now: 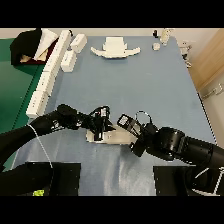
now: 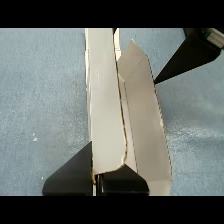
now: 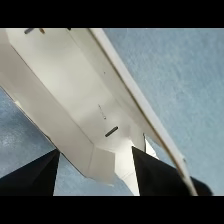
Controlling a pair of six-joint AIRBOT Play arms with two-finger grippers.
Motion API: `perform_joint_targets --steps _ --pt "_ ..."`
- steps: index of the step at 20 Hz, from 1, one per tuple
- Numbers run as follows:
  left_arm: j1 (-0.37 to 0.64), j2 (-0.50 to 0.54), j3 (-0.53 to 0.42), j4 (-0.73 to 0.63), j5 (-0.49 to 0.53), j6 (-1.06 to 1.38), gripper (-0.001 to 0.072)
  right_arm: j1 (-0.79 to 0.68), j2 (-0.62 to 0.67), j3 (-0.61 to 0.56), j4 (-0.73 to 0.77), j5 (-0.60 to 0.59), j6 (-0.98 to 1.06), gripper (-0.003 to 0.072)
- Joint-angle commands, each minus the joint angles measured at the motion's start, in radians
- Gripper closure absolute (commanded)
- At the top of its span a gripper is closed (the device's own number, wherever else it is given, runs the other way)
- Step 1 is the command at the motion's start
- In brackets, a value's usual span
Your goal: Fold the box.
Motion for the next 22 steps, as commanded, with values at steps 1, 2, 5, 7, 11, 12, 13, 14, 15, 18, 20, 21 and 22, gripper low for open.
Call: perform_joint_targets --steps 1,2,5,7,11,12,13,14,15,18,20,21,22 --pt "0.0 0.001 0.0 0.0 0.0 0.0 0.0695 -0.004 0.001 0.002 -0.034 -0.018 0.014 -0.0034" --pt "0.0 0.001 0.0 0.0 0.0 0.0 0.0695 -0.014 0.001 0.002 -0.033 -0.019 0.014 -0.0034" --pt "0.0 0.001 0.0 0.0 0.0 0.0 0.0696 -0.047 0.003 0.002 -0.033 -0.011 -0.042 -0.0034" --pt "0.0 0.001 0.0 0.0 0.0 0.0 0.0695 -0.074 0.016 0.002 -0.026 0.007 -0.111 -0.0034" --pt "0.0 0.001 0.0 0.0 0.0 0.0 0.0695 -0.183 0.033 0.0 0.089 0.053 -0.383 -0.0034" --pt "0.0 0.001 0.0 0.0 0.0 0.0 0.0696 -0.236 0.033 -0.008 0.176 0.082 -0.51 -0.0034" --pt "0.0 0.001 0.0 0.0 0.0 0.0 0.0695 -0.294 0.033 -0.018 0.28 0.106 -0.645 -0.0034" --pt "0.0 0.001 0.0 0.0 0.0 0.0 0.0695 -0.36 0.033 -0.03 0.402 0.124 -0.803 -0.0034" --pt "0.0 0.001 0.0 0.0 0.0 0.0 0.0696 -0.425 0.032 -0.042 0.524 0.131 -0.971 -0.0034" --pt "0.0 0.001 0.0 0.0 0.0 0.0 0.0695 -0.587 0.021 -0.078 0.826 0.109 -1.396 -0.0034" --pt "0.0 0.001 0.0 0.0 0.0 0.0 0.0696 -0.656 -0.002 -0.091 0.93 0.074 -1.572 -0.0034" --pt "0.0 0.001 0.0 0.0 0.0 0.0 0.0695 -0.677 -0.02 -0.091 0.948 0.05 -1.608 -0.0034" --pt "0.0 0.001 0.0 0.0 0.0 0.0 0.0695 -0.69 -0.035 -0.091 0.953 0.028 -1.618 -0.0034"
